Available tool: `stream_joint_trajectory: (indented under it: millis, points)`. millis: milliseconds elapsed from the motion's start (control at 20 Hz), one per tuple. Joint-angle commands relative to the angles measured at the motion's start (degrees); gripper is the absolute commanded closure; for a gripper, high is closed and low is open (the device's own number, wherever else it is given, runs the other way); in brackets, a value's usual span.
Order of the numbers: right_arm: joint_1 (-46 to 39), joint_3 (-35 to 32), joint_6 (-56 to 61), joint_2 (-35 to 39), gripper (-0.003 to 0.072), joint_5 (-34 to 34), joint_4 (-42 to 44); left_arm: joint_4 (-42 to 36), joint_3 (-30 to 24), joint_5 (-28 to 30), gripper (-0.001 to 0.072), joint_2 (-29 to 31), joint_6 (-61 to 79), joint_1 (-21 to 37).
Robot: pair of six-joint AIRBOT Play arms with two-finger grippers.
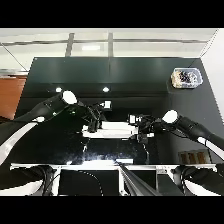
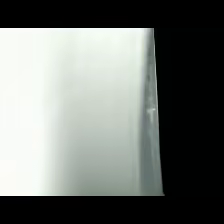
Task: Fold the box and place the chain.
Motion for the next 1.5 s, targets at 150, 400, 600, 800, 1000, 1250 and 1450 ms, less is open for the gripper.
stream_joint_trajectory:
  millis: [150, 400, 600, 800, 1000, 1250, 1450]
  points:
    - [-0.02, 0.00, -3.06, 0.02, 0.0260, -1.03, 0.04, 19.98, 0.72, -6.14, 0.0399, 11.39, -31.85, 0.04]
    - [-0.02, -0.02, -3.06, 0.02, 0.0260, -1.33, 0.07, 14.01, -2.91, -20.72, 0.0684, 12.83, -42.64, -2.29]
    - [-0.02, 0.00, -3.04, 0.02, 0.0260, -1.31, 0.07, -0.61, -11.69, -1.68, 0.0683, 17.18, -43.60, -8.57]
    - [-0.02, -0.02, -3.04, 0.02, 0.0260, -1.31, 0.09, -11.82, -14.99, 27.58, 0.0678, 18.64, -42.99, -8.24]
    - [-0.02, -0.02, -3.06, 0.02, 0.0260, -1.31, 0.09, -14.03, -14.97, 41.90, 0.0678, 13.97, -42.77, -8.41]
    - [-0.02, -0.02, -3.04, 0.02, 0.0259, -1.31, 0.11, -13.18, -14.97, 39.08, 0.0680, 9.79, -39.95, -8.59]
    - [-0.02, -0.02, -3.04, 0.02, 0.0260, -1.31, 0.11, -12.41, -14.97, 33.92, 0.0680, 7.30, -40.00, -8.55]
